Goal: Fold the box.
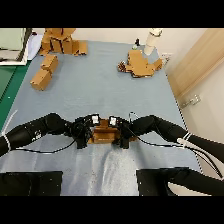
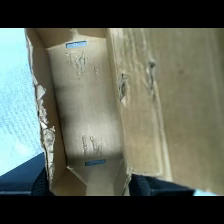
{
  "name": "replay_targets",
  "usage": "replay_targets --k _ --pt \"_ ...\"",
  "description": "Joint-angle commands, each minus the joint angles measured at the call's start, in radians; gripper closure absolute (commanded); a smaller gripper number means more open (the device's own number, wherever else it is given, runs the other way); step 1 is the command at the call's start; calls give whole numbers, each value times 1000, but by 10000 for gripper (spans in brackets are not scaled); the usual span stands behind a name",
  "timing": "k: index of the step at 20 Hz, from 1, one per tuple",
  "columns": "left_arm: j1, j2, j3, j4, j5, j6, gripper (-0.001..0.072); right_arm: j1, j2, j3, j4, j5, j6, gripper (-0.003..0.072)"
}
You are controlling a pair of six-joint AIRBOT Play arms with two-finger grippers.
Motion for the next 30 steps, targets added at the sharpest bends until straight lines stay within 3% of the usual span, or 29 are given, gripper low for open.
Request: replay_targets --k 1,4,6,15,16,17,18,26,27,28,29,30 --pt "-2 -1 1 -14 13 3 586 0 0 0 0 0 0 187" --pt "-11 -1 1 -48 38 38 587 0 0 0 0 0 0 187" --pt "-21 -1 1 -75 45 53 696 0 0 0 0 0 0 187" --pt "-26 -5 1 -91 63 53 694 0 0 0 0 0 0 187" --pt "-26 -5 1 -91 60 50 600 0 0 0 0 0 0 187" --pt "-26 -5 1 -104 60 50 295 0 0 0 0 0 0 187" --pt "-26 -5 1 -122 61 50 196 0 0 0 0 0 0 187" --pt "-26 -5 1 -131 61 50 197 0 0 0 0 0 0 187" --pt "-26 -5 1 -130 61 46 262 0 0 0 0 0 0 187" --pt "-26 -3 1 -127 59 45 566 0 0 0 0 0 0 187" --pt "-24 1 1 -118 64 46 696 0 0 0 0 0 0 187" --pt "-24 10 1 -108 73 40 696 0 0 0 0 0 0 187"
